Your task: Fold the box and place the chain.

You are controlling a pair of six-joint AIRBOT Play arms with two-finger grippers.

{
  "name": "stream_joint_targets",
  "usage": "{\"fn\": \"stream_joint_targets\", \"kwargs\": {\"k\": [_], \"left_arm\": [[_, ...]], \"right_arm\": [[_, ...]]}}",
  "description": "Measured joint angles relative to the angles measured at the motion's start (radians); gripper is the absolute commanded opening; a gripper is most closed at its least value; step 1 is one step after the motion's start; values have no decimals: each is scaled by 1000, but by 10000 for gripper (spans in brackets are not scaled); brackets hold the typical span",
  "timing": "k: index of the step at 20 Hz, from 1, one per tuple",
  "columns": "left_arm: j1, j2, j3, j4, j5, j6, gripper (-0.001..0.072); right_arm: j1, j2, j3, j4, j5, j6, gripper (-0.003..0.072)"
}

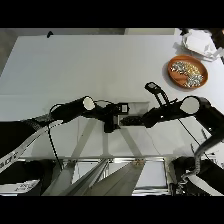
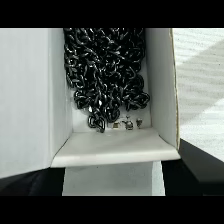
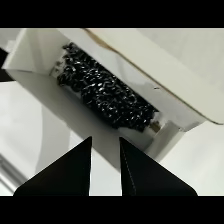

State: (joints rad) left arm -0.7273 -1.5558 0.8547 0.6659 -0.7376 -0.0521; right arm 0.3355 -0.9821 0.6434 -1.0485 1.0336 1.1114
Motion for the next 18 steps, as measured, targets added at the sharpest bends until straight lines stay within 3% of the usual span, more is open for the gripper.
{"fn": "stream_joint_targets", "kwargs": {"k": [5,7,13,18], "left_arm": [[0,0,0,0,0,0,344],[0,0,0,0,0,0,344],[0,0,0,0,0,0,344],[0,0,0,0,0,0,344]], "right_arm": [[0,0,137,-11,147,14,175],[0,-2,210,-13,168,13,15],[-63,-61,373,-10,158,-62,13],[-200,-211,467,102,178,-225,13]]}}
